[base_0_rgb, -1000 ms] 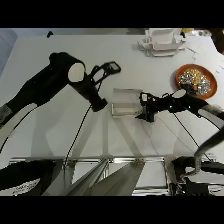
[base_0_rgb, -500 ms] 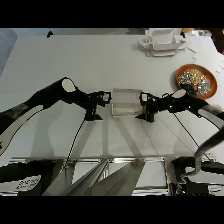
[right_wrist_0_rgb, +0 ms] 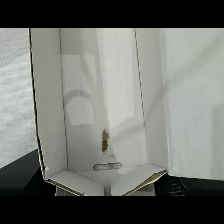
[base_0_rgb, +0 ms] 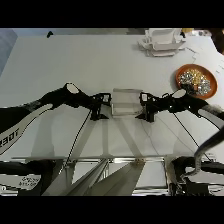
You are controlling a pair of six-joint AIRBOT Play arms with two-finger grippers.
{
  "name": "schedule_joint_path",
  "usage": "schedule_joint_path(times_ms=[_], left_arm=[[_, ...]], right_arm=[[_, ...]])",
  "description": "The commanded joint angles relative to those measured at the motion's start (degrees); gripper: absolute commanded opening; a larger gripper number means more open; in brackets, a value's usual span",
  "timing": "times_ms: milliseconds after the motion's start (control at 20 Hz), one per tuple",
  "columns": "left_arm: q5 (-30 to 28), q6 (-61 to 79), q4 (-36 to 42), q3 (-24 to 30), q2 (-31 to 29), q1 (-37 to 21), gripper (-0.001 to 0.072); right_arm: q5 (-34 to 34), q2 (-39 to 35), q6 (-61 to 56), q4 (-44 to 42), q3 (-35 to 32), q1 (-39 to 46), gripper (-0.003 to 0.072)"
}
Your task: Fold the box and place the chain.
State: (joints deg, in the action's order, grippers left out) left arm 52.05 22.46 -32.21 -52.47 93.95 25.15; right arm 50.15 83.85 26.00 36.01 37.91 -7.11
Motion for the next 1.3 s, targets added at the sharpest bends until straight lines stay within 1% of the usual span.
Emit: schedule_joint_path(times_ms=[0, 300, 500, 850, 1250], left_arm=[[-0.87, 0.96, 2.16, 0.04, 0.44, -0.02, 0.0703], [-2.34, 1.79, 3.04, 0.04, -0.7, -0.04, 0.0704], [-2.29, 1.79, 3.04, 0.04, -1.36, 0.22, 0.0704], [-1.31, 1.79, 2.99, 0.07, -1.4, 1.66, 0.0704], [0.59, 1.53, 3.1, 0.09, -1.25, 1.75, 0.0704]], right_arm=[[0.02, -0.04, 0.0, 0.0, -0.02, 0.04, 0.0434], [0.0, -0.04, 0.0, 0.0, -0.02, 0.04, 0.0434], [0.02, -0.04, 0.0, 0.0, -0.02, 0.04, 0.0434], [0.02, -0.04, 0.0, 0.0, -0.02, 0.04, 0.0434], [0.02, -0.04, 0.0, 0.0, -0.02, 0.04, 0.0434]])
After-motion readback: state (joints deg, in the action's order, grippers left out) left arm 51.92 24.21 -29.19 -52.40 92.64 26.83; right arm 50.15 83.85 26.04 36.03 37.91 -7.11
